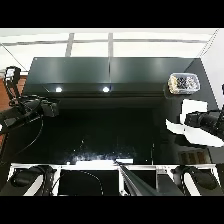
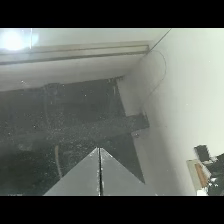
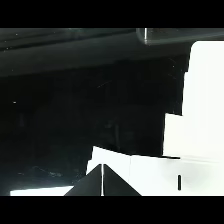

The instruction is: Fold the box and place the chain.

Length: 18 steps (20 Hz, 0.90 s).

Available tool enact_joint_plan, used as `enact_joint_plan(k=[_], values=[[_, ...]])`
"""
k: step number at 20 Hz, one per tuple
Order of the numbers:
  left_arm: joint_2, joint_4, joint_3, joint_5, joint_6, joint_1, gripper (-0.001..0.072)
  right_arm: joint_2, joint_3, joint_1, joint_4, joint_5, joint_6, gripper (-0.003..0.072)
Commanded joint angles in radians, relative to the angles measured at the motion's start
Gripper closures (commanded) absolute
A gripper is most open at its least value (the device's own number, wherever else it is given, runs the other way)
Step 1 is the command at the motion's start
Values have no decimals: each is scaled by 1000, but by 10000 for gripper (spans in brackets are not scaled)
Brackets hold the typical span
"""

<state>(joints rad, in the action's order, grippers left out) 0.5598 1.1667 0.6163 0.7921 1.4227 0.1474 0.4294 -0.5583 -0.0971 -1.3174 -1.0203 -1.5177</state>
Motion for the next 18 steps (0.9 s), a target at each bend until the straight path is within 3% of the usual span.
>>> enact_joint_plan(k=[1,13,15,18], values=[[-1,0,0,0,0,1,683,0,1,0,0,0,0,674],[1,0,0,-8,0,1,683,0,1,0,0,19,2,674],[10,0,0,-72,-1,0,683,0,1,0,-17,195,10,673],[12,-12,0,-172,0,1,682,0,1,0,100,380,-2,673]])
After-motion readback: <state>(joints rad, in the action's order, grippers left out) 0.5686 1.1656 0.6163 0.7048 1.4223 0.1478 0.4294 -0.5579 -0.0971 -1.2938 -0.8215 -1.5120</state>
